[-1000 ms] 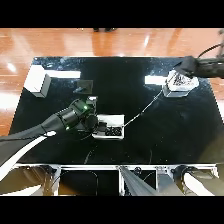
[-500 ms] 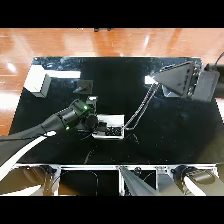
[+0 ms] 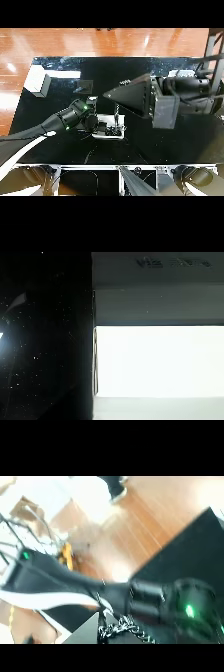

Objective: Fold the box and place the chain.

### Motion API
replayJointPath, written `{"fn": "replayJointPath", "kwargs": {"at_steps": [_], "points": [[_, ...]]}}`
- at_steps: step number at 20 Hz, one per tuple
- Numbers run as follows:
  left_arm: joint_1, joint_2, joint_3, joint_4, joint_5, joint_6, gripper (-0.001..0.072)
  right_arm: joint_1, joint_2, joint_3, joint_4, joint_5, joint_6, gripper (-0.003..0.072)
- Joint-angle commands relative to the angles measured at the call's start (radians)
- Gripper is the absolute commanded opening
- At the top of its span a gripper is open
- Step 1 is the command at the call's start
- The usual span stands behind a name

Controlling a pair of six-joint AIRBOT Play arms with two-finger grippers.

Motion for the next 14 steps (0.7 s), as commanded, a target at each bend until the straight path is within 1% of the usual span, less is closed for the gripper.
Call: {"fn": "replayJointPath", "kwargs": {"at_steps": [1, 3, 5, 9, 12, 14], "points": [[0.001, 0.000, 0.000, 0.000, -0.001, 0.000, 0.0023, 0.037, -0.023, 0.049, 0.016, -0.140, -0.024, 0.0026], [0.001, 0.000, 0.000, 0.000, -0.002, 0.000, 0.0023, 0.037, -0.030, 0.103, 0.014, -0.174, -0.048, 0.0025], [0.001, 0.000, 0.000, 0.000, -0.001, 0.000, 0.0023, 0.037, -0.043, 0.121, 0.013, -0.169, -0.049, 0.0025], [0.001, 0.000, 0.000, 0.000, 0.000, 0.000, 0.0023, 0.039, -0.098, 0.119, -0.027, -0.055, -0.016, 0.0026], [0.001, 0.000, 0.000, 0.000, 0.000, 0.000, 0.0023, 0.039, -0.114, 0.089, -0.039, 0.016, -0.006, 0.0026], [0.001, 0.000, 0.000, 0.000, -0.001, 0.000, 0.0023, 0.039, -0.114, 0.042, -0.115, 0.051, 0.035, 0.0026]]}}
